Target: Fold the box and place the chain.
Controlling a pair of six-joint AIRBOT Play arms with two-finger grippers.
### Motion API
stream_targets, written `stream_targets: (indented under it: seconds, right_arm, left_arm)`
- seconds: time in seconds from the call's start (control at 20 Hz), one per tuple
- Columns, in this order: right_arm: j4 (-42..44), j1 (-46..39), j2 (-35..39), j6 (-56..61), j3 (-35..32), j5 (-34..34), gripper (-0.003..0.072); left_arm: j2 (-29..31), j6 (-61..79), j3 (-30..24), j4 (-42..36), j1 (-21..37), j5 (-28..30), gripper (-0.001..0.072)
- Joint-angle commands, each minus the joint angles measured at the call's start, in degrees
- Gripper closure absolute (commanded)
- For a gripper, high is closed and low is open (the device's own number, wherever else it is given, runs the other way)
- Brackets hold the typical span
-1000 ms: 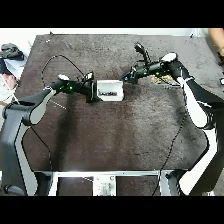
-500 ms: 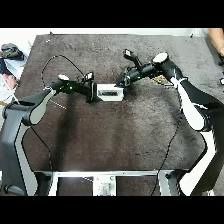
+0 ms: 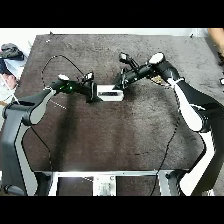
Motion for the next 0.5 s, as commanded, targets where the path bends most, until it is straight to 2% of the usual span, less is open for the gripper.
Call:
stream_targets:
  seconds: [0.0, 0.25, 0.45]
  right_arm:
    - [-4.31, 1.64, -0.07, -0.42, 0.02, -3.41, 0.0308]
    - [-5.86, 2.34, -0.02, -0.39, 0.02, -9.01, 0.0308]
    - [-5.86, 2.34, 0.00, -0.39, 0.02, -8.87, 0.0348]
  left_arm:
    - [-0.02, 0.00, 0.02, 0.02, 0.00, 0.00, 0.0195]
    - [-0.02, 0.00, 0.02, 0.02, 0.00, 0.00, 0.0195]
    - [-0.02, 0.00, 0.02, 0.02, 0.00, 0.00, 0.0195]
